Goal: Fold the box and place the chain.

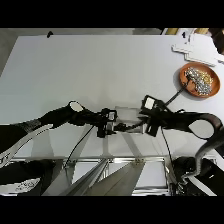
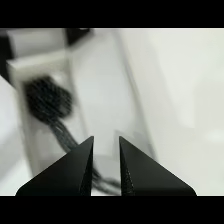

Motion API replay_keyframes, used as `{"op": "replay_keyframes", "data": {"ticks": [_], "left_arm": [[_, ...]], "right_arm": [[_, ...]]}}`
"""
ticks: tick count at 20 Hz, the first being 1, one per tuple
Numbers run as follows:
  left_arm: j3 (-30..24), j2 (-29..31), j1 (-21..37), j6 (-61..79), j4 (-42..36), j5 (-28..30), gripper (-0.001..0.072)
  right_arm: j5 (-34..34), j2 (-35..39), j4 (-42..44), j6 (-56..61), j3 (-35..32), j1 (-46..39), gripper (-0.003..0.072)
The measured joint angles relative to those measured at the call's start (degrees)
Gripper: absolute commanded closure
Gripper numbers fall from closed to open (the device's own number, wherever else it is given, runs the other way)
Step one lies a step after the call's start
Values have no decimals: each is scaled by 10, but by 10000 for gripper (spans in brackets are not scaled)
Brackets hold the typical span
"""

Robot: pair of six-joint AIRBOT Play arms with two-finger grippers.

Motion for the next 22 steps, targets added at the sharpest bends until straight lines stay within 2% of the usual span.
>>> {"op": "replay_keyframes", "data": {"ticks": [3,8,14,15,17,18,20,22], "left_arm": [[0,0,0,0,0,0,502],[0,0,0,0,0,0,502],[0,0,0,0,0,0,502],[0,0,0,0,0,0,502],[0,0,0,0,0,0,502],[0,0,0,0,0,0,502],[0,0,0,0,0,0,502],[0,0,0,0,0,0,502]], "right_arm": [[34,3,-39,-76,-17,-83,413],[48,-48,-33,-215,-47,-116,408],[14,-124,-7,-272,-57,-101,412],[8,-133,0,-280,-58,-99,435],[-4,-148,11,-293,-58,-97,536],[-7,-154,14,-296,-59,-96,538],[-12,-161,19,-304,-59,-95,670],[-9,-163,21,-305,-59,-95,670]]}}
